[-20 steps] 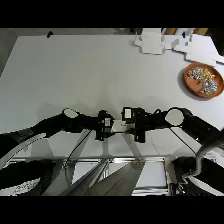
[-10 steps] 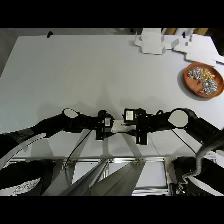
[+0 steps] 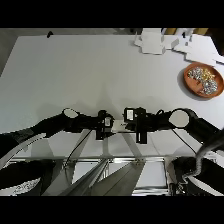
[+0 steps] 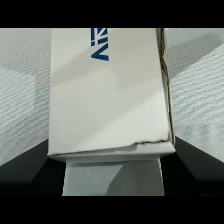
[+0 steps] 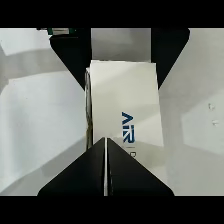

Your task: Fold the box and place the chain.

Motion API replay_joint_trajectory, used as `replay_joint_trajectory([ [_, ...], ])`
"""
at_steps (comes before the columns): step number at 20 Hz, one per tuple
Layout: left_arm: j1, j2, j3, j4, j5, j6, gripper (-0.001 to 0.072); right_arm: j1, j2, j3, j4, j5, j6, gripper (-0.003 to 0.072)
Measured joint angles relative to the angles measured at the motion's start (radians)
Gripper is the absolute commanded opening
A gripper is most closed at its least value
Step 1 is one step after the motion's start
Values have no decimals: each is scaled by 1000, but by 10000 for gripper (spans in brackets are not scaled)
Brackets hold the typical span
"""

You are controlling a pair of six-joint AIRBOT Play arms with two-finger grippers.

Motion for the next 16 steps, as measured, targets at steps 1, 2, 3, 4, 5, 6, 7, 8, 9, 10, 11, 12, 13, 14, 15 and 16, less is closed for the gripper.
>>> replay_joint_trajectory([
  [1,0,0,0,0,0,0,11,0,-8,0,0,-3,1,20],
  [2,0,0,0,0,0,0,11,0,-19,0,0,-5,7,20],
  [3,0,0,0,0,0,0,11,0,-31,0,-1,-5,16,20],
  [4,0,0,0,0,0,0,11,0,-43,0,0,-7,25,20],
  [5,0,0,0,0,0,0,11,0,-54,0,0,-8,30,20],
  [6,0,0,0,0,0,0,11,0,-64,0,0,-8,35,20],
  [7,0,0,0,0,0,0,11,0,-72,0,-1,-8,42,20],
  [8,0,0,0,0,0,0,11,0,-80,0,-3,-8,45,20],
  [9,0,0,0,0,0,0,11,0,-88,0,-5,-8,51,20],
  [10,0,0,0,0,1,0,11,0,-94,0,-6,-8,55,20],
  [11,0,0,0,0,1,0,11,0,-102,0,-12,-8,65,20],
  [12,0,0,0,0,2,-2,11,0,-109,0,-19,-8,77,20],
  [13,0,0,0,1,2,-3,11,0,-117,0,-27,-7,85,20],
  [14,0,0,0,1,2,-3,11,0,-122,0,-32,-7,96,20],
  [15,0,0,0,0,2,-3,11,0,-127,0,-37,-7,104,20],
  [16,0,0,0,0,2,-3,11,0,-131,0,-43,-5,108,20],
])
